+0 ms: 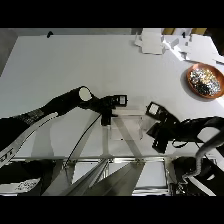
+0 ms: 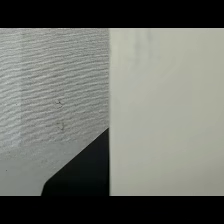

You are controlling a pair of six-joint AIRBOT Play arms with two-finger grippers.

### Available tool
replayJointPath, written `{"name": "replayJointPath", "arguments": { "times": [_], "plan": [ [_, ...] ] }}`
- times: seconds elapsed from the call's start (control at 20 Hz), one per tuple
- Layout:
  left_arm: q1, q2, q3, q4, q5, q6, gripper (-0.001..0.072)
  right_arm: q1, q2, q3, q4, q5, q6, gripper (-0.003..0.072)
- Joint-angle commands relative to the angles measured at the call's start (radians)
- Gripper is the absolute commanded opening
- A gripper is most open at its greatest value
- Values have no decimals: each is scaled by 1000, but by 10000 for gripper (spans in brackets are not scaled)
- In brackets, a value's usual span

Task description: Fold the box and place the chain.

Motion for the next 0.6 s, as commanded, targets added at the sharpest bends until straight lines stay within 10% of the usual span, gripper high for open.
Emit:
{"name": "replayJointPath", "arguments": {
  "times": [0.0,0.55],
  "plan": [
    [0,0,1,0,0,0,14,183,-25,-60,-71,-168,-76,14],
    [0,1,1,0,-3,0,14,225,-167,-155,-207,-307,-262,659]
  ]
}}
